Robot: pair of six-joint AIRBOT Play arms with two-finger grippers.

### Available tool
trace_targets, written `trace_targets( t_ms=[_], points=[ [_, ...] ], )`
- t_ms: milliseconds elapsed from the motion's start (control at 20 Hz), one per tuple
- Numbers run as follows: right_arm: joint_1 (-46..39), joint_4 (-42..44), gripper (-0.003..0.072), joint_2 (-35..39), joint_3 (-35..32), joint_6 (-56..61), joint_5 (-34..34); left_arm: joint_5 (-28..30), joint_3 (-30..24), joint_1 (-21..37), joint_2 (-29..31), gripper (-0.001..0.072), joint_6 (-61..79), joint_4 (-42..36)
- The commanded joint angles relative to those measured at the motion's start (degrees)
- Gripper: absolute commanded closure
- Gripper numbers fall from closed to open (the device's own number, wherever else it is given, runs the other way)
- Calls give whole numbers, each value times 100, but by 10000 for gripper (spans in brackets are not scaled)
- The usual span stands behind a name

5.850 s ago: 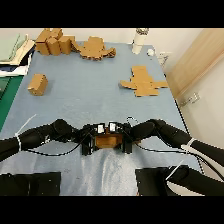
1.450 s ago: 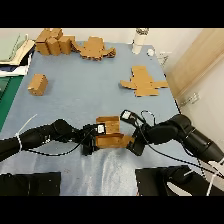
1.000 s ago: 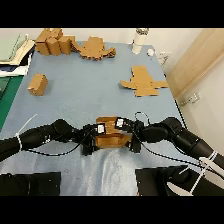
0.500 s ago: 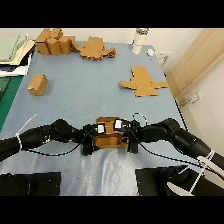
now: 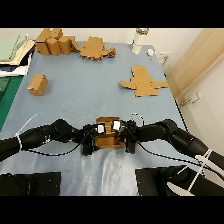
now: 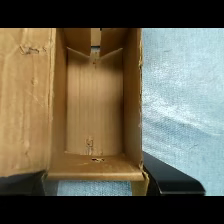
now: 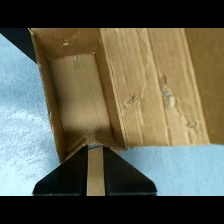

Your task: Fold the box.

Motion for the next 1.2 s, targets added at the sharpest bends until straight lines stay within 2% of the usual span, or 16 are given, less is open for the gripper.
trace_targets(
  t_ms=[0, 50, 100, 150, 200, 350, 450, 850, 900, 1000, 1050, 1100, 1150],
  points=[
    [195, 155, 547, -133, -15, -140, 227, 2, 4, -2, 4, 236, 0, 0],
    [262, 153, 542, -214, -15, -140, 278, 0, 4, -2, 4, 236, 0, 0],
    [302, 151, 494, -291, -15, -140, 334, 0, 4, -2, 4, 236, 0, 0],
    [332, 170, 334, -367, -15, -140, 398, 0, 4, -2, 4, 236, 0, 0],
    [352, 168, 222, -407, -13, -140, 420, 2, 4, -2, 4, 236, 0, 0],
    [354, 149, 214, -402, -15, -140, 387, 2, 4, -2, 4, 236, 0, 0],
    [354, 149, 158, -402, -15, -140, 378, 2, 4, -2, 4, 236, 0, 0],
    [352, 42, 166, -396, -13, -55, 304, 0, 4, -2, 4, 236, 0, 0],
    [350, -9, 201, -382, -13, 61, 225, 2, 4, -2, 4, 236, 0, 0],
    [350, -295, 472, -302, -13, 494, -31, 2, 4, -2, 4, 235, 0, 0],
    [350, -575, 582, -238, -13, 846, -140, 0, 4, -2, 4, 236, 0, 0],
    [350, -938, 653, -164, -13, 1300, -188, 2, 4, -2, 4, 236, 0, 0],
    [350, -1338, 682, -70, -7, 1904, -199, 0, 4, -2, 4, 236, 0, 0]
  ],
)
